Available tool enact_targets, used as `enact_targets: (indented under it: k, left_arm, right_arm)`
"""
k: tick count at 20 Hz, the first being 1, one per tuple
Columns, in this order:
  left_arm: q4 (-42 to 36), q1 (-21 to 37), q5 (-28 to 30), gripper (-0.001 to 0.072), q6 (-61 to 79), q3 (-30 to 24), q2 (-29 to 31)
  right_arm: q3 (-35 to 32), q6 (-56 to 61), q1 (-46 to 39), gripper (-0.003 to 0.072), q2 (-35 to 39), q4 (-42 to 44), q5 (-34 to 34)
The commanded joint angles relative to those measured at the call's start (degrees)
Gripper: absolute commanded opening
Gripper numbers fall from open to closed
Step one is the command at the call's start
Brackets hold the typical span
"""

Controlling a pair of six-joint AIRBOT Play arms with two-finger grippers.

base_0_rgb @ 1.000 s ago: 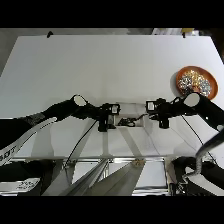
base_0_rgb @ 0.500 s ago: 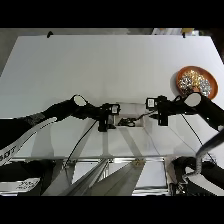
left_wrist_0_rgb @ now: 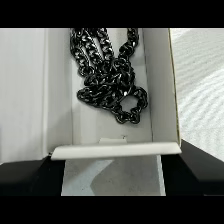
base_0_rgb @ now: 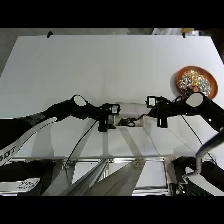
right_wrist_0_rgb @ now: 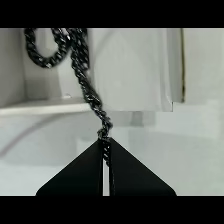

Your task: Fold the box and place the chain.

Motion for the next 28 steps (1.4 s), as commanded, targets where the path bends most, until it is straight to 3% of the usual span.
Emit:
enact_targets:
  k: [1, 4, 10, 16, 22, 23, 26, 28]
  left_arm:
    - [0.0, 0.0, 0.0, 0.0208, 0.0, 0.0, 0.0]
    - [0.0, 0.0, 0.0, 0.0208, 0.0, 0.0, 0.0]
    - [0.0, 0.0, 0.0, 0.0208, 0.0, 0.0, 0.0]
    - [0.0, 0.0, 0.0, 0.0208, 0.0, 0.0, 0.0]
    - [0.0, 0.0, 0.0, 0.0208, 0.0, 0.0, 0.0]
    - [0.0, 0.0, 0.0, 0.0208, 0.0, 0.0, 0.0]
    - [0.0, 0.0, 0.0, 0.0208, 0.0, 0.0, 0.0]
    - [0.0, 0.0, 0.0, 0.0208, 0.0, 0.0, 0.0]
  right_arm:
    - [0.0, 8.6, 2.3, 0.0013, 8.5, 0.0, 6.6]
    - [0.0, 8.6, 7.3, 0.0013, 14.3, 2.8, 8.0]
    - [0.0, 8.5, 15.3, 0.0013, 15.8, 27.7, -3.8]
    - [0.0, 13.5, 18.3, 0.0013, 10.2, 27.8, -11.9]
    - [0.0, 22.4, 18.3, 0.0018, 1.3, 12.8, -9.1]
    - [0.0, 22.7, 18.3, 0.0044, 0.8, 11.1, -9.1]
    - [0.0, 22.9, 18.3, 0.0314, 1.6, 9.9, -10.4]
    - [0.3, 23.1, 18.3, 0.0316, 4.4, 10.3, -10.7]
